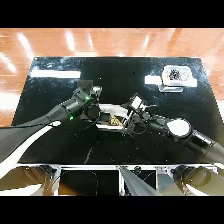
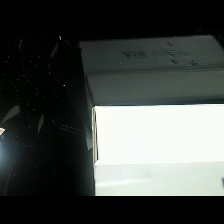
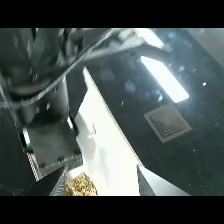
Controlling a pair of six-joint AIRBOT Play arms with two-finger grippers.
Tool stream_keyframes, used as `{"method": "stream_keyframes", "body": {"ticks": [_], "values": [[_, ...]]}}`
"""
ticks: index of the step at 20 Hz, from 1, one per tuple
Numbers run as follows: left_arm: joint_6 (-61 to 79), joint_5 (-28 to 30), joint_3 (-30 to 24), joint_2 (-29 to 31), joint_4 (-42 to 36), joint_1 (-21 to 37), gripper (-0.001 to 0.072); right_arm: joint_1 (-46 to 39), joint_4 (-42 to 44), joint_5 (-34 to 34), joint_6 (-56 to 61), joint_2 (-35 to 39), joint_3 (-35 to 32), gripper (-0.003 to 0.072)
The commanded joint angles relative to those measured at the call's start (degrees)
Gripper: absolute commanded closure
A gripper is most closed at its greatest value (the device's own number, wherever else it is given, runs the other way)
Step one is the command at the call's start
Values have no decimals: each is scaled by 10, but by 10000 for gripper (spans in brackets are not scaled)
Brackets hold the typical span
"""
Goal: Fold the box and place the chain.
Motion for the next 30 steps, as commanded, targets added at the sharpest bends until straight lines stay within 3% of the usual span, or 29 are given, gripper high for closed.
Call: {"method": "stream_keyframes", "body": {"ticks": [1,3,4,7,10,11,12,20,23,30], "values": [[0,0,1,1,0,0,686,-25,-28,13,136,45,0,164],[0,0,1,1,0,0,686,-71,-157,101,284,74,0,181],[0,0,1,1,0,0,686,-100,-239,163,363,80,0,254],[0,-1,1,1,0,0,686,-198,-458,341,598,85,0,258],[0,-2,1,1,0,0,686,-280,-569,407,817,85,0,257],[0,-2,1,1,0,0,686,-294,-585,409,864,84,0,188],[0,-2,1,1,0,0,686,-303,-583,409,870,83,0,-22],[0,-3,14,1,-3,0,660,-302,-480,410,848,80,0,-27],[0,13,37,1,-16,0,162,-302,-479,424,848,80,0,-27],[70,149,112,14,-17,4,147,-302,-484,417,848,80,0,-27]]}}
